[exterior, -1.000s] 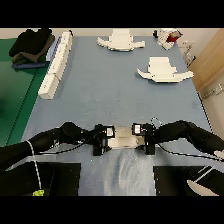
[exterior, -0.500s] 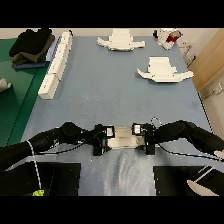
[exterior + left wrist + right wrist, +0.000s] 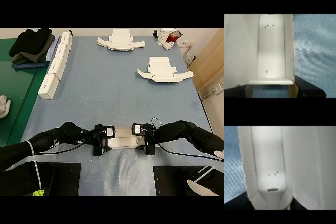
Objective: Fold the box.
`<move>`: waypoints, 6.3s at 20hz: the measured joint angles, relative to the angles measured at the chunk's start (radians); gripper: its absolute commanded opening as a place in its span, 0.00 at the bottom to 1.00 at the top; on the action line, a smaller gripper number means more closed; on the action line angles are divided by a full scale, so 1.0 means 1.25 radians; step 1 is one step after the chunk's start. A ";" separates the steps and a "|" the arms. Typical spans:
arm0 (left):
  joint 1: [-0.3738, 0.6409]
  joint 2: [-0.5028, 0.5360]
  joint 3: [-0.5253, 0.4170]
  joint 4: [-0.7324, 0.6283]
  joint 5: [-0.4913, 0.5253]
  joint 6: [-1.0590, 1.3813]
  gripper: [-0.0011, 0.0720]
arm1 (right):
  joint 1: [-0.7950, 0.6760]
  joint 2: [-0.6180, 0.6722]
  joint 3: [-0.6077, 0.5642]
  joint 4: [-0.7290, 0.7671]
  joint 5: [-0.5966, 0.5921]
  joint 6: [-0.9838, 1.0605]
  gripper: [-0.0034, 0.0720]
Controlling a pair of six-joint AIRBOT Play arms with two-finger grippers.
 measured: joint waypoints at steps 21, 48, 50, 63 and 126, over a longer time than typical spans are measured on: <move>0.000 0.000 0.000 -0.001 0.000 0.000 0.63 | 0.001 0.071 0.003 -0.053 -0.031 0.115 1.00; 0.000 0.000 0.000 0.000 0.000 0.000 0.62 | 0.097 0.024 0.225 0.059 0.029 1.262 0.22; 0.000 0.000 0.000 0.000 0.000 0.000 0.62 | 0.092 -0.016 0.231 0.049 0.051 1.265 0.22; 0.000 0.000 0.000 -0.001 0.002 0.000 0.63 | 0.089 -0.183 0.238 0.035 0.085 1.257 0.15; 0.000 0.000 0.000 0.000 0.000 0.000 0.63 | 0.089 0.031 0.151 -0.201 -0.149 0.273 0.23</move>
